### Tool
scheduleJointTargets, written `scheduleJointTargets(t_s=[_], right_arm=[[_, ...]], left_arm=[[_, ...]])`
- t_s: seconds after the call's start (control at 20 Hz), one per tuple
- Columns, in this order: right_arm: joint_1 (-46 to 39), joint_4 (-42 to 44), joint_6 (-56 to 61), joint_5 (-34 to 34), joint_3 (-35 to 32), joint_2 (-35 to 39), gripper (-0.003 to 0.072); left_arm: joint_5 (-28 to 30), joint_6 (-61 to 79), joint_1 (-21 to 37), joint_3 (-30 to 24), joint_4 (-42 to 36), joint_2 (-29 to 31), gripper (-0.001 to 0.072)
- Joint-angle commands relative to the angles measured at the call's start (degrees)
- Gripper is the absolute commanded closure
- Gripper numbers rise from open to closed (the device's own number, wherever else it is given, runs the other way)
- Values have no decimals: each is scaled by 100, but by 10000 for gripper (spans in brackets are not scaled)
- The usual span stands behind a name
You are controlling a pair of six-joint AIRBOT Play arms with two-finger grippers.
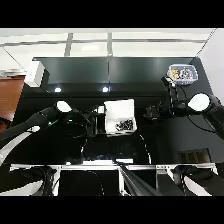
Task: Fold the box and place the chain.
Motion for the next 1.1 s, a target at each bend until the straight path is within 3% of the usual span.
scheduleJointTargets(t_s=[0.0, 0.4, 0.7, 0.85, 1.05], right_arm=[[4, 0, 0, -76, -2, 2, 352], [4, 0, -2, -85, -2, 2, 352], [4, -4, -4, -85, -2, 2, 352], [4, -4, -4, -76, -2, 2, 352], [4, -7, -7, -68, -2, 2, 353]], left_arm=[[129, 0, -125, 9, -15, -9, -4], [153, -367, -212, 9, -144, -24, -5], [901, -894, -511, 15, -199, -22, -6], [820, -903, -505, 52, -87, -22, -5], [297, -914, -507, 164, 160, -22, -6]])
